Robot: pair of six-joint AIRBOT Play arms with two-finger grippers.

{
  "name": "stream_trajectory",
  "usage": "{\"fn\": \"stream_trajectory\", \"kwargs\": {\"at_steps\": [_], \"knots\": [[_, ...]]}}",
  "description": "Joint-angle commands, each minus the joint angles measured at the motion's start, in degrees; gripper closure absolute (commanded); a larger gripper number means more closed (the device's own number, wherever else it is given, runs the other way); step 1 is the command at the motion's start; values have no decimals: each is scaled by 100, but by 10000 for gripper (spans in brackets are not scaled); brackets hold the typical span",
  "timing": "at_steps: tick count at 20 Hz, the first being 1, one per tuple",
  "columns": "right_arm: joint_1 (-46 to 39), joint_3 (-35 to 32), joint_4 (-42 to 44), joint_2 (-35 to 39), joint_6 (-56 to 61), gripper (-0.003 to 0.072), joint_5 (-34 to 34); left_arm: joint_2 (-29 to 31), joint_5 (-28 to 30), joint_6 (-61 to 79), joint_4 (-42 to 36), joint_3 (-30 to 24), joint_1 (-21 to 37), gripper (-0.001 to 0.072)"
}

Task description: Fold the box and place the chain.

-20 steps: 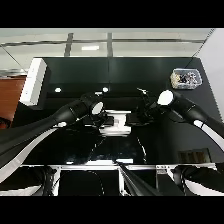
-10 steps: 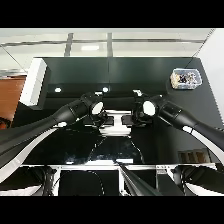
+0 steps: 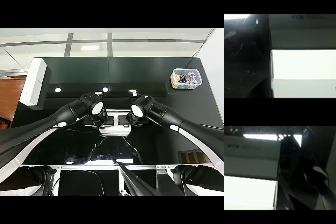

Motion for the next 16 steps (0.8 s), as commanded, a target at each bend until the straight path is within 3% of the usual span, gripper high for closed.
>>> {"fn": "stream_trajectory", "kwargs": {"at_steps": [1, 2, 3, 4, 9, 10, 11, 13, 16], "knots": [[87, 59, -57, -133, 269, 385, 96, -2, 0, 4, 2, 2, 4, 686], [85, 59, -22, -157, 271, 429, 127, -2, 0, 4, 2, 2, 4, 686], [85, 59, -20, -157, 271, 605, 129, -2, 0, 4, 2, 2, 2, 686], [85, 59, 15, -157, 271, 682, 120, -2, 0, 4, 2, 2, 2, 686], [74, 61, -46, -149, 221, 676, 380, -2, 13, 4, 2, 2, 4, 686], [72, 61, -63, -144, 219, 558, 404, -2, 13, 4, 2, 2, 2, 686], [61, 61, -63, -136, 205, 377, 402, -2, 13, 4, 2, 2, 2, 686], [48, 63, -92, -70, -59, 299, 409, -2, 20, 4, 2, 2, 2, 686], [50, 81, -223, 330, -501, 299, 400, -2, 15, 4, 2, 2, 2, 686]]}}
